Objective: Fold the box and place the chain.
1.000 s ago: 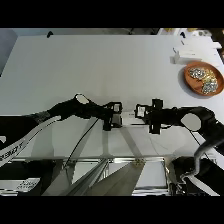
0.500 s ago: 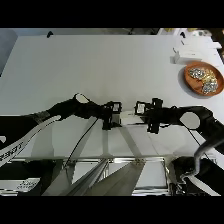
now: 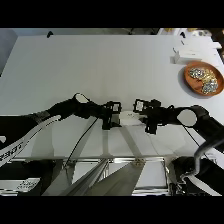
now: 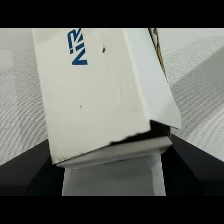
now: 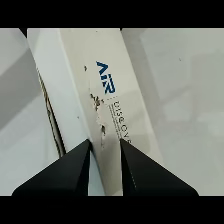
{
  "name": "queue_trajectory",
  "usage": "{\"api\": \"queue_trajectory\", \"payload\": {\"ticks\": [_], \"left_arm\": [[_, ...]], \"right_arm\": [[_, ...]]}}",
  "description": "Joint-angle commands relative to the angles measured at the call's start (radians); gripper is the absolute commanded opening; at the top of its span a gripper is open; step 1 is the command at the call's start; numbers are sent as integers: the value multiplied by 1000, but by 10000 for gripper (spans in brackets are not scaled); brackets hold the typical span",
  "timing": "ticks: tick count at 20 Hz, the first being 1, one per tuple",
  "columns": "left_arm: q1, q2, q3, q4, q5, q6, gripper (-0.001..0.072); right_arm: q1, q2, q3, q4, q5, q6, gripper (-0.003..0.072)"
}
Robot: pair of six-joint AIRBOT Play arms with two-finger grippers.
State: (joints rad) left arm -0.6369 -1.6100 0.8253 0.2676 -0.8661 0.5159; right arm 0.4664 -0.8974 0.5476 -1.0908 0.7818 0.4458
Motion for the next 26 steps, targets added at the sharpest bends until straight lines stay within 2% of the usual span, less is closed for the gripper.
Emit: {"api": "queue_trajectory", "payload": {"ticks": [1, 6, 12, 17, 23, 26], "left_arm": [[-1, 0, 0, -6, 1, -4, 185], [-1, 0, 0, -6, 1, -4, 185], [-1, 0, 0, -6, 1, -4, 185], [-1, 0, 0, -6, 1, -4, 185], [-1, 0, 0, -6, 0, -4, 185], [-1, 0, 0, -6, 0, -4, 185]], "right_arm": [[1, 0, 1, -5, 59, -2, 178], [1, 2, 1, -16, 105, -66, 180], [1, 33, 2, -118, 124, -66, 179], [1, 48, 5, -112, 135, -66, 179], [1, 80, 59, -114, 233, -66, 177], [1, 80, 66, -105, 244, -77, 176]]}}
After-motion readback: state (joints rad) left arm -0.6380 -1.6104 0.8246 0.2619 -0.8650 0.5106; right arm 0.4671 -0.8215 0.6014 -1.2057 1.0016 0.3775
